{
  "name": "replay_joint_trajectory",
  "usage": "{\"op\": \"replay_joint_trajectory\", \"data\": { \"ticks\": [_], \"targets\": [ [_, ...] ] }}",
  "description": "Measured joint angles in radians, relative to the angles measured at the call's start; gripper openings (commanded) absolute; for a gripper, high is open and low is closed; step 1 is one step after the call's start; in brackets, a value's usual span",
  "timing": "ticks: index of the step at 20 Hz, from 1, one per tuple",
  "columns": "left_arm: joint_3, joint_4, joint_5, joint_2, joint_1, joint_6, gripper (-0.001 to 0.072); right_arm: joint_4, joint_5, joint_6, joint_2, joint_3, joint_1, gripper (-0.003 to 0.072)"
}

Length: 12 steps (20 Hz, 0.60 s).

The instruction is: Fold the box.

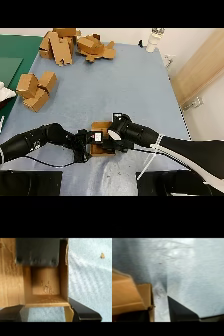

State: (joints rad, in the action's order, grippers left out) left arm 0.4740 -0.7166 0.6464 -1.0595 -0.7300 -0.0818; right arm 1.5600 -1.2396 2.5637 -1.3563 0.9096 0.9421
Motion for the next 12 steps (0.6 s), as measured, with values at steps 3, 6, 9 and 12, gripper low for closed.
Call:
{"op": "replay_joint_trajectory", "data": {
  "ticks": [3, 6, 9, 12],
  "targets": [
    [0.0, -0.001, 0.0, 0.0, 0.0, 0.003, 0.0509, -0.016, 0.003, -0.008, 0.021, 0.001, 0.0, 0.0403],
    [0.0, -0.001, 0.0, 0.0, 0.0, 0.003, 0.0509, -0.019, -0.009, -0.012, 0.076, 0.001, 0.001, 0.0499],
    [0.0, -0.001, 0.0, 0.0, 0.0, 0.003, 0.051, -0.02, -0.021, 0.011, 0.157, 0.001, 0.001, 0.0495],
    [0.0, -0.001, 0.0, 0.0, 0.0, 0.003, 0.051, -0.003, -0.066, 0.065, 0.257, 0.001, 0.001, 0.0003]
  ]
}}
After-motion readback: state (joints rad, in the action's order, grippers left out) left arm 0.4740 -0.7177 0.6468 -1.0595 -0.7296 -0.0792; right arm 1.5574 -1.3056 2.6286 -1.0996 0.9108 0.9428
